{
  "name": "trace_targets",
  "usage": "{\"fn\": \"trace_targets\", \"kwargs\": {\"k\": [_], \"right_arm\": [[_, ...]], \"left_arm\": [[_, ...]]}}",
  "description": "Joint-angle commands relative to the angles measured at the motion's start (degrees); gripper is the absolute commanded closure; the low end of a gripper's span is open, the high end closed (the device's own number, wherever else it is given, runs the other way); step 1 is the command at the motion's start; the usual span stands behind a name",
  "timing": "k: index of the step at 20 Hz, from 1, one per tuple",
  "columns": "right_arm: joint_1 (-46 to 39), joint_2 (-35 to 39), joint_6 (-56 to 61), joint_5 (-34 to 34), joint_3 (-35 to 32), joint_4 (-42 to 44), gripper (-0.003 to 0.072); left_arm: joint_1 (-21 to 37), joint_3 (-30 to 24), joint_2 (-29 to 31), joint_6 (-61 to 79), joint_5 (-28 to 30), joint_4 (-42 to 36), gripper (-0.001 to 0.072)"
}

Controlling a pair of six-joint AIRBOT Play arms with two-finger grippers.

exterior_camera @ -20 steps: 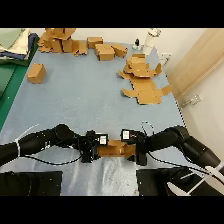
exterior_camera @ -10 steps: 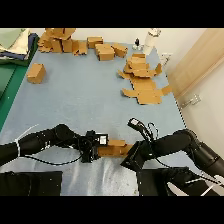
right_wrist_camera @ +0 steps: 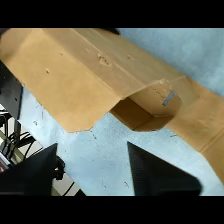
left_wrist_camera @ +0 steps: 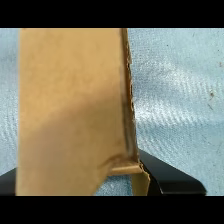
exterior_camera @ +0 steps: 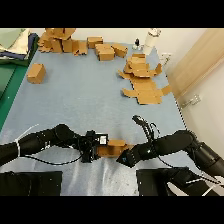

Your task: Fold the box.

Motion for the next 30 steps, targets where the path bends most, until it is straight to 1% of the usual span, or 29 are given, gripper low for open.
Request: {"fn": "trace_targets", "kwargs": {"k": [1,2,3,5,7,9,10,12,14,16,20,23,25,28,29,30], "right_arm": [[0.0,0.0,2.4,1.0,0.2,2.6,0.0621],[0.0,0.0,2.5,2.8,0.2,4.1,0.0682],[0.0,-0.1,2.4,5.7,0.5,5.4,0.0682],[-0.1,-2.2,1.7,9.6,2.7,5.3,0.0682],[-0.3,-8.2,-1.0,11.4,6.7,5.0,0.0682],[-1.0,-17.2,-4.0,12.4,10.9,4.9,0.0682],[-0.9,-22.1,-5.5,14.0,12.6,4.6,0.0682],[-1.0,-30.2,-7.1,16.3,14.8,3.6,0.0682],[-0.9,-35.9,-7.4,17.6,15.6,2.5,0.0683],[-0.9,-39.2,-7.4,18.1,15.6,1.8,0.0683],[-0.9,-39.3,-7.6,19.1,15.8,0.8,0.0683],[-0.9,-35.3,-7.5,18.2,16.8,-1.6,0.0683],[-0.9,-29.8,-5.2,16.3,18.2,-7.7,0.0683],[-0.9,-21.1,6.2,9.5,19.5,-22.9,0.0680],[-0.9,-19.0,7.1,6.4,19.5,-25.6,0.0640],[-0.9,-17.4,7.3,3.4,19.5,-26.9,0.0499]], "left_arm": [[0.0,0.0,0.0,0.0,0.0,0.0,0.0232],[0.0,0.0,0.0,0.0,0.0,0.0,0.0232],[0.0,0.0,0.0,0.0,0.0,0.0,0.0232],[0.0,0.0,0.0,0.0,0.0,0.0,0.0232],[0.0,0.0,0.0,0.0,0.0,0.0,0.0232],[0.0,0.0,0.0,0.0,0.0,0.0,0.0232],[0.0,0.0,0.0,0.0,0.0,0.0,0.0232],[0.0,0.0,0.0,0.0,0.0,0.0,0.0232],[0.0,0.0,0.0,0.0,0.0,0.0,0.0232],[0.0,0.0,0.0,0.0,0.0,0.0,0.0232],[0.0,0.0,0.0,0.0,0.0,0.0,0.0232],[0.0,0.0,0.0,0.0,0.0,0.0,0.0232],[0.0,0.0,0.0,0.0,0.0,0.0,0.0232],[0.0,0.0,0.0,0.0,0.0,0.0,0.0232],[0.0,0.0,0.0,0.0,0.0,0.0,0.0233],[0.0,0.0,0.0,0.0,0.0,0.0,0.0232]]}}
